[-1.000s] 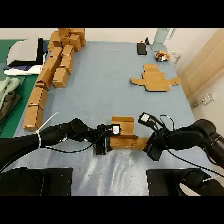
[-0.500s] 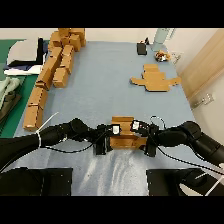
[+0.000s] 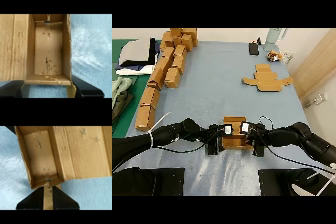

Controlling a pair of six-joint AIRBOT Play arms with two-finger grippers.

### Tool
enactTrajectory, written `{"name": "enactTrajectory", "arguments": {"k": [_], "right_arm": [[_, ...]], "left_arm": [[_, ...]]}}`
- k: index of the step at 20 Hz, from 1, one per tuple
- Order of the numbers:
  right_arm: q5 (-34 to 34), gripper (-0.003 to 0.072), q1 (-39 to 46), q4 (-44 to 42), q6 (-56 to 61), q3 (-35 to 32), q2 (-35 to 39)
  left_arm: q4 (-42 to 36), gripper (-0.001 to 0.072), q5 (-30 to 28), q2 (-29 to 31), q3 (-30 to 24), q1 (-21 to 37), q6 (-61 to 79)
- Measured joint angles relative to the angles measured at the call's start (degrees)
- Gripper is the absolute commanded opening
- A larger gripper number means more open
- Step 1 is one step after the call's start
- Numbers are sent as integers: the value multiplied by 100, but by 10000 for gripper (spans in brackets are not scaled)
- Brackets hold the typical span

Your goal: Fold the box.

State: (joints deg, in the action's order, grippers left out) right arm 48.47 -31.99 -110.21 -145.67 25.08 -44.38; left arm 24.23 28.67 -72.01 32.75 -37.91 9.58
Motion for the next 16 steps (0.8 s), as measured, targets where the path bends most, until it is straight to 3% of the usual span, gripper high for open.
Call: {"name": "enactTrajectory", "arguments": {"k": [3, 5, 7, 9, 10, 12, 13, 16], "right_arm": [[-188, 180, -87, -98, -170, 0, -114], [-251, 528, -111, -168, -264, 0, -177], [-258, 532, -125, -210, -317, -2, -210], [-251, 523, -133, -243, -352, -2, -227], [-240, 474, -133, -249, -363, 0, -232], [-214, 116, -136, -284, -385, 0, -240], [-199, 90, -146, -297, -387, 0, -240], [-177, 115, -149, -310, -393, -2, -240]], "left_arm": [[0, 604, -2, 0, 0, 0, 0], [2, 605, -2, 0, 0, 2, 0], [2, 604, -2, 0, 0, 2, 0], [2, 605, -2, 0, 0, 2, -2], [2, 605, 0, 0, 0, 4, 0], [2, 605, 0, 0, 0, 4, 2], [0, 604, -2, 0, 0, 4, 0], [0, 605, 0, 0, 0, 4, 0]]}}
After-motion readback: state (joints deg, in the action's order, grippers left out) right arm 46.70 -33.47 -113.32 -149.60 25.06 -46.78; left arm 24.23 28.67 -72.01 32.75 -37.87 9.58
